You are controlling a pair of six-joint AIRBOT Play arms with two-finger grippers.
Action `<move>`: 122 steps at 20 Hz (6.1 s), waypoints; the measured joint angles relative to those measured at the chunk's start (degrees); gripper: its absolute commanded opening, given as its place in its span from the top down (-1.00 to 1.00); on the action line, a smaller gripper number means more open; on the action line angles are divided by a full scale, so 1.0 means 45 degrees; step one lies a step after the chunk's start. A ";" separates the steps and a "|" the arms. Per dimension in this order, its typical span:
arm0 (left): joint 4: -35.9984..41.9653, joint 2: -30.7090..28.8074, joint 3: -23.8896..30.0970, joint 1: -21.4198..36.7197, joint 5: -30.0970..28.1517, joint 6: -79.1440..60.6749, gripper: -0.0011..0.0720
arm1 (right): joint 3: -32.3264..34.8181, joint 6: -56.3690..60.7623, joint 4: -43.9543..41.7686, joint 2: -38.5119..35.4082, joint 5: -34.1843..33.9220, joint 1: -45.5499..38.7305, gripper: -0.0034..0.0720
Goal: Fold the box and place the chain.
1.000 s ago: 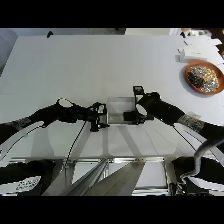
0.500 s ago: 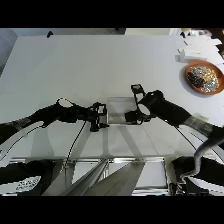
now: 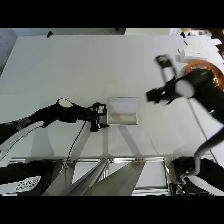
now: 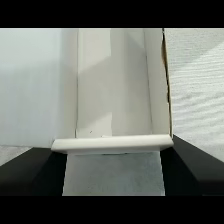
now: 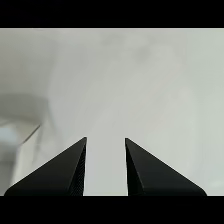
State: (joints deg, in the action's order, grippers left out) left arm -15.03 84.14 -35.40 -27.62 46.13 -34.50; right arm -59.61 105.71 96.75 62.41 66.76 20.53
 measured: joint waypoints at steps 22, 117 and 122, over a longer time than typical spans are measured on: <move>0.0005 0.0000 0.0000 0.0000 -0.0005 0.0010 0.35 | -0.4546 -0.4551 -0.1467 0.7524 -0.3011 -0.9175 0.34; 0.0005 0.0000 0.0000 0.0000 -0.0005 0.0010 0.35 | 0.2006 -0.0209 -0.3551 0.1355 -0.3886 0.5673 0.85; 0.0005 0.0000 0.0000 0.0000 -0.0005 0.0010 0.35 | 0.2006 -0.0248 -0.3347 0.1355 -0.3288 0.5673 0.74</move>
State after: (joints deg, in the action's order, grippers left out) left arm -15.00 84.14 -35.40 -27.62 46.11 -34.46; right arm -50.59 104.60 81.69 68.51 51.96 46.06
